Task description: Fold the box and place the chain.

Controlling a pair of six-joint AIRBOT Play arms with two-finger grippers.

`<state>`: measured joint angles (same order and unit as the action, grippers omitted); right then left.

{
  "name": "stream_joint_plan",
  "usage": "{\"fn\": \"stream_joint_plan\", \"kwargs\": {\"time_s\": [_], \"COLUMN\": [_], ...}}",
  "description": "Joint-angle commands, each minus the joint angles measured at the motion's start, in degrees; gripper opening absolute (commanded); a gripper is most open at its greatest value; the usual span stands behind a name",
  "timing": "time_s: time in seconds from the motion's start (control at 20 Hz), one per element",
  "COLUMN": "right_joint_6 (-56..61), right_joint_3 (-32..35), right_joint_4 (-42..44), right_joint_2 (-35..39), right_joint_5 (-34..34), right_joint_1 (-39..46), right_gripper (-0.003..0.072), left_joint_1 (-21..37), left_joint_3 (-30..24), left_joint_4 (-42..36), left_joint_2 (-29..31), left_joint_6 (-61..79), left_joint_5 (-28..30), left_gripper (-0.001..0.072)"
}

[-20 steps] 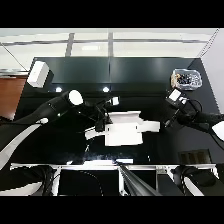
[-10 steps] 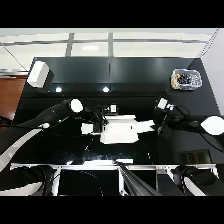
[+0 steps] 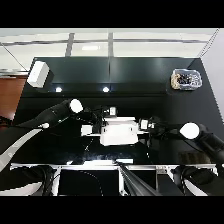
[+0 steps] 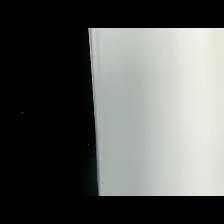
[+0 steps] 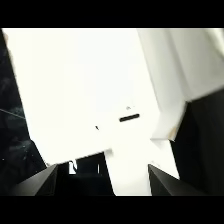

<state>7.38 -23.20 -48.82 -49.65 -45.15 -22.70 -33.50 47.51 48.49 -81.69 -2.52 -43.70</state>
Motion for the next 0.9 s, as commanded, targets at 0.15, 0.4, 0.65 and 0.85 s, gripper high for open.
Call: {"fn": "stream_joint_plan", "kwargs": {"time_s": [0.15, 0.4, 0.65, 0.85], "right_joint_6": [-3.4, -3.3, -3.8, -3.8], "right_joint_3": [0.5, 0.5, 0.6, 0.5], "right_joint_4": [0.3, -1.5, 3.0, 6.3], "right_joint_2": [-4.3, -4.5, -4.6, -5.4], "right_joint_5": [1.7, 1.0, 0.3, 9.8], "right_joint_1": [-5.9, -6.6, -6.8, -10.6], "right_gripper": [0.0637, 0.0637, 0.0636, 0.0636], "left_joint_1": [0.0, 0.0, 0.0, 0.0], "left_joint_3": [0.0, 0.0, 0.0, 0.0], "left_joint_4": [0.1, 0.1, 0.1, 0.1], "left_joint_2": [0.0, 0.0, 0.0, 0.0], "left_joint_6": [0.2, 0.2, 0.2, 0.2], "left_joint_5": [-0.3, -0.3, -0.3, -0.3], "left_gripper": [0.0024, 0.0024, 0.0024, 0.0024]}}
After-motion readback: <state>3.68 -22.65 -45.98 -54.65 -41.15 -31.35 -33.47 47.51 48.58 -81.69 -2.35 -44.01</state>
